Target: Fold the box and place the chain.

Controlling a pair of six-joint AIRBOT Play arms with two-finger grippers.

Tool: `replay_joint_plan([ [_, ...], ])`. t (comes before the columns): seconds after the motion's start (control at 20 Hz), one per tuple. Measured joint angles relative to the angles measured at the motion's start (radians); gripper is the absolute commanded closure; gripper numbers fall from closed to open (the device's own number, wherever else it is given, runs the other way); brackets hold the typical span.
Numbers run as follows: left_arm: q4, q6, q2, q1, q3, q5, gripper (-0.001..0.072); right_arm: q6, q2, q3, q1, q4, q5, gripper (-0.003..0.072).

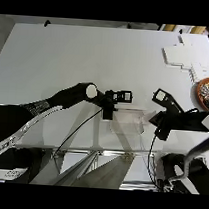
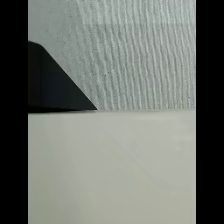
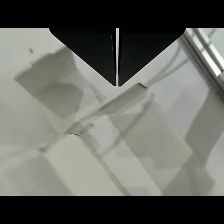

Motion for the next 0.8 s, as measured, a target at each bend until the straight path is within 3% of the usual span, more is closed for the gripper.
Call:
replay_joint_plan([
  [0.05, 0.0, 0.0, 0.0, 0.0, 0.0, 0.0, 0.0699, -0.045, 0.0, -0.019, 0.016, 0.006, -0.002, 0.0651],
  [0.1, 0.0, 0.0, 0.0, 0.0, 0.0, 0.0, 0.0699, -0.092, -0.001, -0.039, 0.039, 0.006, -0.003, 0.055],
  [0.2, 0.0, 0.0, 0.0, 0.0, 0.0, 0.0, 0.0699, -0.164, -0.004, -0.08, 0.086, -0.02, -0.019, 0.023],
  [0.25, 0.0, 0.0, 0.0, 0.0, 0.0, 0.0, 0.0699, -0.189, -0.005, -0.104, 0.106, -0.039, -0.044, 0.0124],
  [0.4, 0.0, 0.0, 0.0, 0.0, 0.0, 0.0, 0.0699, -0.237, -0.007, -0.182, 0.157, -0.08, -0.155, 0.0064],
  [0.8, 0.0, 0.0, 0.0, 0.0, 0.0, 0.0, 0.0699, -0.372, -0.029, -0.268, 0.237, -0.112, -0.396, 0.0064],
])
